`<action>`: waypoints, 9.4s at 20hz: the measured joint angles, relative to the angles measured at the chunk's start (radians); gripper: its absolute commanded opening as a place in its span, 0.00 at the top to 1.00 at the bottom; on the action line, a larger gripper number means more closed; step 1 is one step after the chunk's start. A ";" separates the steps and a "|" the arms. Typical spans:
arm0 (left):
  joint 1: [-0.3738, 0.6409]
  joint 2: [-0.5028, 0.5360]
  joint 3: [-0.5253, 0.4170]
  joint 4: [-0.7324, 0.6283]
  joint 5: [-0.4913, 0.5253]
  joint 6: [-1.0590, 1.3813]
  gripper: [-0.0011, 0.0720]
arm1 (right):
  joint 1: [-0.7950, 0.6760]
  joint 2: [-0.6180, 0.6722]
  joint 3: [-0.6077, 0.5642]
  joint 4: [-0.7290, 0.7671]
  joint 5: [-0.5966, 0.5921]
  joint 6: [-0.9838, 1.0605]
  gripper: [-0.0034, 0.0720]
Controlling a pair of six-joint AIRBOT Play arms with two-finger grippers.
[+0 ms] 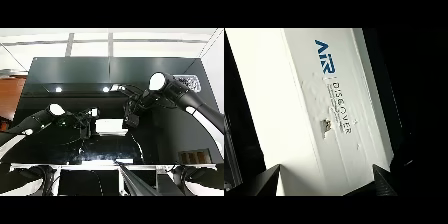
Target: Fold the box and place the chain.
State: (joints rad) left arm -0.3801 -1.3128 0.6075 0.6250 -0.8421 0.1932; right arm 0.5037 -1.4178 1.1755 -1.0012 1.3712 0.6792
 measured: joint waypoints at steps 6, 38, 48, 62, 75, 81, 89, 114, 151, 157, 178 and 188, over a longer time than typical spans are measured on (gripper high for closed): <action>0.000 0.000 0.000 0.000 0.000 0.000 0.35 | 0.013 0.000 0.000 -0.019 -0.044 -0.024 0.02; 0.000 0.000 0.000 0.000 0.001 0.000 0.35 | 0.050 0.015 0.000 -0.077 -0.024 -0.057 0.02; 0.000 0.000 0.000 0.000 0.001 0.000 0.35 | 0.050 0.012 0.000 -0.073 -0.003 -0.138 0.02; 0.000 0.000 0.000 0.000 0.003 -0.005 0.35 | 0.076 0.011 -0.010 -0.164 -0.076 -0.036 0.05; 0.000 0.000 0.000 -0.001 0.006 -0.005 0.35 | 0.077 0.011 -0.010 -0.105 -0.084 -0.010 0.50; 0.000 0.000 0.000 -0.001 0.005 -0.005 0.35 | 0.077 0.011 -0.010 -0.103 -0.083 -0.010 0.50; 0.000 0.000 0.000 -0.001 0.005 -0.005 0.35 | 0.077 0.011 -0.010 -0.118 -0.084 0.010 0.56; 0.000 0.000 0.000 0.000 0.004 -0.005 0.35 | 0.105 0.011 -0.015 -0.133 -0.116 0.055 0.45; 0.000 0.000 0.000 -0.001 0.004 -0.005 0.35 | -0.125 0.134 -0.084 -0.058 0.027 0.466 0.93; 0.000 0.000 0.000 0.000 0.004 -0.005 0.35 | -0.224 0.118 -0.235 0.372 -0.106 0.549 0.92; 0.000 0.000 0.000 0.000 0.004 -0.003 0.35 | -0.097 -0.017 -0.323 0.494 -0.220 0.566 0.92; 0.001 0.000 0.000 -0.001 0.008 -0.006 0.35 | -0.097 -0.022 -0.332 0.492 -0.280 0.566 0.92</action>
State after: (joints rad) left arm -0.3794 -1.3128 0.6079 0.6243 -0.8345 0.1871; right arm 0.4068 -1.4399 0.8440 -0.5095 1.0916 1.2453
